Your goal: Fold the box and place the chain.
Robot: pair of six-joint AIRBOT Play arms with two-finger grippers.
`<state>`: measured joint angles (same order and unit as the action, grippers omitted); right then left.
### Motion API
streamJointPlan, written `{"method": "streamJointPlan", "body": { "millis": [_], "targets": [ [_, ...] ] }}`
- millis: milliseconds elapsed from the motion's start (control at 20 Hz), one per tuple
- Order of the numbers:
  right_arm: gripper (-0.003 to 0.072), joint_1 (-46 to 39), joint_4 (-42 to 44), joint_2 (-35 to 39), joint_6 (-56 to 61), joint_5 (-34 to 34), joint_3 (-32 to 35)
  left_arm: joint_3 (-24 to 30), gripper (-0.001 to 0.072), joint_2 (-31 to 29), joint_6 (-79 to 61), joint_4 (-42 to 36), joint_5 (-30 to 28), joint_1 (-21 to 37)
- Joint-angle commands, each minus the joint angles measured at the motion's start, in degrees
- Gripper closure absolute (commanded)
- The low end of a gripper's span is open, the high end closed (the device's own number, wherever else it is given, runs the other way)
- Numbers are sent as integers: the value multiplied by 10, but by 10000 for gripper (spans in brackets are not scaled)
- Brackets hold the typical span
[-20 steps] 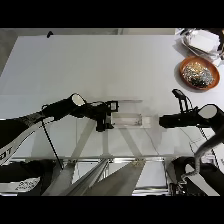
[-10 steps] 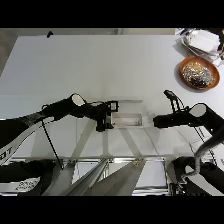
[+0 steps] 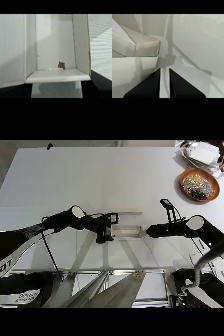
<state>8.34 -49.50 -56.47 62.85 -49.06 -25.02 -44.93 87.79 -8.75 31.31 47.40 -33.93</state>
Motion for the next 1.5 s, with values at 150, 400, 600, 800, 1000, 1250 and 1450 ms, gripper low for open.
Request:
{"method": "streamJointPlan", "body": {
  "millis": [150,400,600,800,1000,1250,1450],
  "targets": [
    [497,37,20,10,19,4,-20,0,438,0,0,0,0,0],
    [447,36,19,10,31,-13,-33,0,438,0,0,0,0,0],
    [450,36,11,10,32,-34,-35,0,438,0,0,0,0,0],
    [449,36,-5,10,47,-47,-35,0,438,0,0,0,0,0],
    [229,53,-4,10,49,-49,-35,0,438,0,0,0,0,0],
    [216,99,-28,-4,122,-20,-54,0,438,0,0,0,0,0],
    [217,141,-95,-49,219,-19,-92,0,438,0,0,0,0,0]
  ]
}}
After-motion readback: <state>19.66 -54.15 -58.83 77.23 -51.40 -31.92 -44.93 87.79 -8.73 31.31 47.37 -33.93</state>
